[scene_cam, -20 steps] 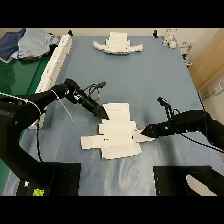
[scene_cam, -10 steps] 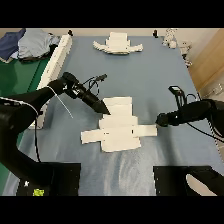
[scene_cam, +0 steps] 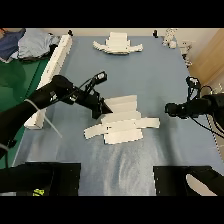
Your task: Fold the box.
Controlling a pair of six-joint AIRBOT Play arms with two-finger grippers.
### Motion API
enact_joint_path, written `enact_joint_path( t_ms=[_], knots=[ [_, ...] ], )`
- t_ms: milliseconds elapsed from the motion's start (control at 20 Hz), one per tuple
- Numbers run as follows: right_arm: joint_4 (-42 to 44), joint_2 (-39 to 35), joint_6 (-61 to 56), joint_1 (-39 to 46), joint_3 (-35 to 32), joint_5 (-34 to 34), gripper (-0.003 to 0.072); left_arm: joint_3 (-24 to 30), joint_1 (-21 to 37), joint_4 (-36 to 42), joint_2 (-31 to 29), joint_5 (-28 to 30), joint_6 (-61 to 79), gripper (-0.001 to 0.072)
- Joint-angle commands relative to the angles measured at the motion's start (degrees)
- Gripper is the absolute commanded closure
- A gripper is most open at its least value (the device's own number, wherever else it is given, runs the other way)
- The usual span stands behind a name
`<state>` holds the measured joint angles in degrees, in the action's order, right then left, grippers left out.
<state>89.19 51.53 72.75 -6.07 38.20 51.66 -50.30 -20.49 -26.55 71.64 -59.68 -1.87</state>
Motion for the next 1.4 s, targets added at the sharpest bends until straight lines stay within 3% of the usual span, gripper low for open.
enact_joint_path(
  t_ms=[0,300,700,1350],
  knots=[
    [2.7,0.0,-2.1,0.0,0.2,-3.7,0.0422,8.8,-4.9,0.4,-7.0,9.8,10.3,0.0697],
    [6.7,0.0,-2.0,0.0,0.2,-4.4,0.0422,11.4,-7.7,1.1,-3.0,17.7,10.3,0.0695],
    [7.3,0.0,-2.0,-0.1,0.2,-4.2,0.0422,11.4,-7.8,4.5,-2.2,9.3,13.8,0.0695],
    [7.4,0.0,-2.0,-0.1,0.2,-4.2,0.0423,11.4,-7.7,4.2,-1.2,6.2,14.0,0.0694]
  ],
)
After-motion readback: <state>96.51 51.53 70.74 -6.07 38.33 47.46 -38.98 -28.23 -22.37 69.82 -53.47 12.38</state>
